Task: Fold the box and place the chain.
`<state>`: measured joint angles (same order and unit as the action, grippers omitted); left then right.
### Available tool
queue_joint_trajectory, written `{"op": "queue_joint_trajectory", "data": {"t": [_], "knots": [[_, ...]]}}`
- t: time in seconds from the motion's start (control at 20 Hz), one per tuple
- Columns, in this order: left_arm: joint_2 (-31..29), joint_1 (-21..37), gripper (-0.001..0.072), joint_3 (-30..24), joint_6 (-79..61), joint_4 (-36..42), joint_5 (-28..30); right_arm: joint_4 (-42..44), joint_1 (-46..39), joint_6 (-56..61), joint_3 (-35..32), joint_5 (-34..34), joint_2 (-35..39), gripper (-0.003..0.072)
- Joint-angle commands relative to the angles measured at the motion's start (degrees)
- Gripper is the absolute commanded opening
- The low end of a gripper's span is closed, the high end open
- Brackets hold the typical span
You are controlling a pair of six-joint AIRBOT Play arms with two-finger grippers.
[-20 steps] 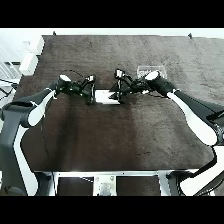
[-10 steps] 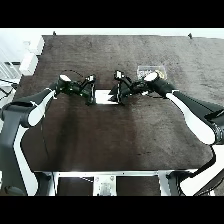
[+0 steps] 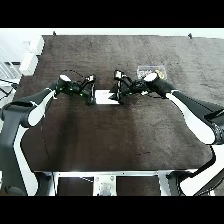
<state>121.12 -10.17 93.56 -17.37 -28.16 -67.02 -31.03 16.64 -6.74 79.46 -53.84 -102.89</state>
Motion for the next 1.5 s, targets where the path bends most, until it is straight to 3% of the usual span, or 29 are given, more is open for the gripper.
{"op": "queue_joint_trajectory", "data": {"t": [0.0,0.3,0.55,0.7,1.2,1.45], "knots": [[0.0,0.0,0.0395,0.0,0.0,0.0,0.0,0.2,0.1,-1.0,0.0,1.9,0.1,0.035],[0.0,0.0,0.0395,0.0,0.0,0.0,0.0,0.5,0.2,-1.0,0.5,1.8,0.2,0.0332],[0.0,0.0,0.0395,0.0,0.0,0.0,0.0,0.6,-0.3,0.6,0.4,-5.0,2.2,0.0334],[0.0,0.0,0.0395,0.0,0.0,0.0,0.0,1.0,-0.7,0.6,-1.4,-5.7,4.8,0.0322],[0.0,0.0,0.0395,0.0,0.0,0.0,0.0,2.8,2.3,-6.5,-8.9,8.1,6.1,0.0333],[0.0,0.0,0.0395,0.0,0.0,0.0,0.0,9.0,2.8,-12.9,-10.7,11.5,6.1,0.0333]]}}
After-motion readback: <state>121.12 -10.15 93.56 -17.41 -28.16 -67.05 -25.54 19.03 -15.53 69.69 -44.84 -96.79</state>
